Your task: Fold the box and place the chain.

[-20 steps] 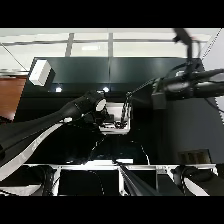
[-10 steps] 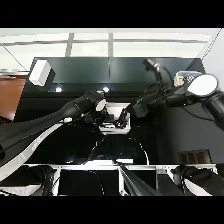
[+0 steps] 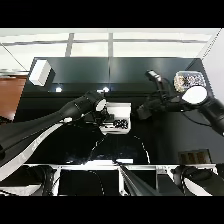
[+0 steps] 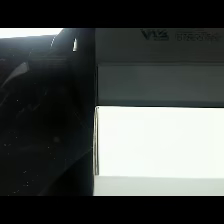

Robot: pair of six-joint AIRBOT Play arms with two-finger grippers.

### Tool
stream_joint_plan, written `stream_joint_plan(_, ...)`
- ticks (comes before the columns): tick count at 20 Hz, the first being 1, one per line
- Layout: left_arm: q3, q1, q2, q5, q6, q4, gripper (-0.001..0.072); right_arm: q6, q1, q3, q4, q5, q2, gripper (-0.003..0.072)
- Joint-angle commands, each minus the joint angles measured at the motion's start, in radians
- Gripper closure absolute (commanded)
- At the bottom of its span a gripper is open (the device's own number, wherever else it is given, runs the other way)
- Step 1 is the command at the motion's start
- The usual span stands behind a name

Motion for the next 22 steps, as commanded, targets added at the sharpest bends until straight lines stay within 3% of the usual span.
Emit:
stream_joint_plan(1,0.001,0.001,-0.001,0.001,0.0,0.0,0.0682,0.031,-0.156,0.01,-0.203,0.089,0.041,0.0309)
stream_joint_plan(9,0.001,0.005,0.0,0.0,0.025,0.004,0.068,0.001,-0.221,0.009,-0.169,0.06,0.041,0.0309)
stream_joint_plan(10,0.001,0.005,0.001,-0.002,0.017,0.002,0.0641,0.001,-0.221,0.009,-0.171,0.06,0.041,0.0309)
stream_joint_plan(11,0.001,0.004,0.005,0.0,0.016,0.002,0.0417,0.002,-0.221,0.009,-0.17,0.059,0.041,0.0308)
stream_joint_plan(12,0.001,0.003,0.014,0.008,0.016,0.015,0.0129,0.002,-0.221,0.009,-0.171,0.058,0.041,0.0309)
stream_joint_plan(13,0.001,0.002,0.03,0.006,0.026,0.039,0.0036,0.002,-0.221,0.009,-0.17,0.058,0.041,0.0309)
stream_joint_plan(18,-0.013,-0.013,0.174,-0.01,0.223,0.122,0.0034,0.007,-0.221,0.009,-0.171,0.061,0.041,0.0309)
stream_joint_plan(22,-0.183,0.11,0.356,0.001,0.266,0.193,0.0034,0.018,-0.221,0.009,-0.171,0.061,0.041,0.0309)
